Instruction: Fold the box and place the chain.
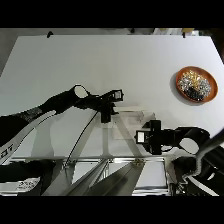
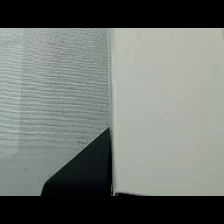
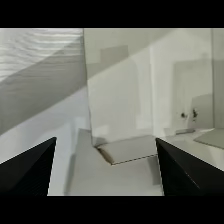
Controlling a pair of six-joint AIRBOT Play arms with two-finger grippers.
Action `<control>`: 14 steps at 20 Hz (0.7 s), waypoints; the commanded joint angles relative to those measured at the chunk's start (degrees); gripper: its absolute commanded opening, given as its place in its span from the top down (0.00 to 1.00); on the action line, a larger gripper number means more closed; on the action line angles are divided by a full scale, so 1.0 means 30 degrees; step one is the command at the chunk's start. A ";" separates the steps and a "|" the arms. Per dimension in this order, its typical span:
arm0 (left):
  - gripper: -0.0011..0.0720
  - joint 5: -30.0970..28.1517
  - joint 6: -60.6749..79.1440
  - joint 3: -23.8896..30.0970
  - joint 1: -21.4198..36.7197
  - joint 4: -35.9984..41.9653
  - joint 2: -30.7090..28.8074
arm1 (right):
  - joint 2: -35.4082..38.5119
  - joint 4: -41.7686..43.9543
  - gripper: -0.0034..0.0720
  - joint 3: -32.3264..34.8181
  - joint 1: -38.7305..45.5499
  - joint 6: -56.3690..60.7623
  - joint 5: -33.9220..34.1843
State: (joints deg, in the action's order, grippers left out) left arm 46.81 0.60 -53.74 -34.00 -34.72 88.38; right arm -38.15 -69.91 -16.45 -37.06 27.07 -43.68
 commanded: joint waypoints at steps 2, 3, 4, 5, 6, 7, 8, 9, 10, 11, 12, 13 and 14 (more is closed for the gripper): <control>0.97 0.0058 0.0007 0.0007 -0.0015 -0.0007 0.0000 | 0.0007 -0.1902 0.04 0.1355 -0.1231 -0.0189 0.3140; 0.97 0.0051 0.0007 0.0007 -0.0015 -0.0007 0.0000 | 0.0007 -0.2113 0.04 0.1545 -0.1231 -0.0175 0.3497; 0.97 0.0051 0.0007 0.0007 -0.0015 -0.0007 0.0000 | -0.0080 -0.2186 0.04 0.1617 -0.1231 -0.0175 0.3810; 0.97 0.0058 0.0007 0.0007 -0.0015 -0.0007 0.0000 | -0.0248 -0.2288 0.04 0.1632 -0.1231 -0.0175 0.4146; 0.97 0.0051 0.0007 0.0007 -0.0007 -0.0007 0.0000 | -0.0517 -0.2426 0.04 0.1661 -0.1231 -0.0168 0.4626; 0.97 0.0051 0.0007 0.0007 -0.0007 -0.0007 0.0000 | -0.0954 -0.2812 0.04 0.1661 -0.1231 -0.0117 0.5166; 0.97 0.0051 0.0007 0.0007 -0.0015 -0.0007 0.0000 | -0.1348 -0.3169 0.04 0.1654 -0.1188 -0.0124 0.5741; 0.97 0.0058 0.0007 0.0007 -0.0015 -0.0007 0.0000 | -0.1537 -0.3206 0.04 0.1654 -0.1195 -0.0124 0.6317; 0.97 0.0051 0.0007 0.0007 -0.0007 -0.0007 0.0000 | -0.1501 -0.3191 0.04 0.1617 -0.1195 -0.0124 0.6827; 0.97 0.0051 0.0007 0.0007 -0.0015 -0.0007 0.0000 | -0.1486 -0.3111 0.04 0.1421 -0.1188 -0.0124 0.6834; 0.97 0.0058 0.0007 0.0007 -0.0015 -0.0007 0.0000 | -0.1486 -0.3118 0.04 0.1158 -0.1188 -0.0124 0.6703; 0.97 0.0051 0.0007 0.0007 -0.0015 -0.0007 0.0000 | -0.1494 -0.3096 0.04 0.1005 -0.1027 -0.0131 0.6703; 0.97 0.0058 0.0007 0.0007 -0.0007 -0.0007 0.0000 | -0.1494 -0.3053 0.04 0.0933 -0.0721 -0.0131 0.6666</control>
State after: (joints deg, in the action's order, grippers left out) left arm 46.96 0.54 -53.74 -34.00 -34.74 88.38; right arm -42.28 -78.72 -12.75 -40.10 26.68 -25.26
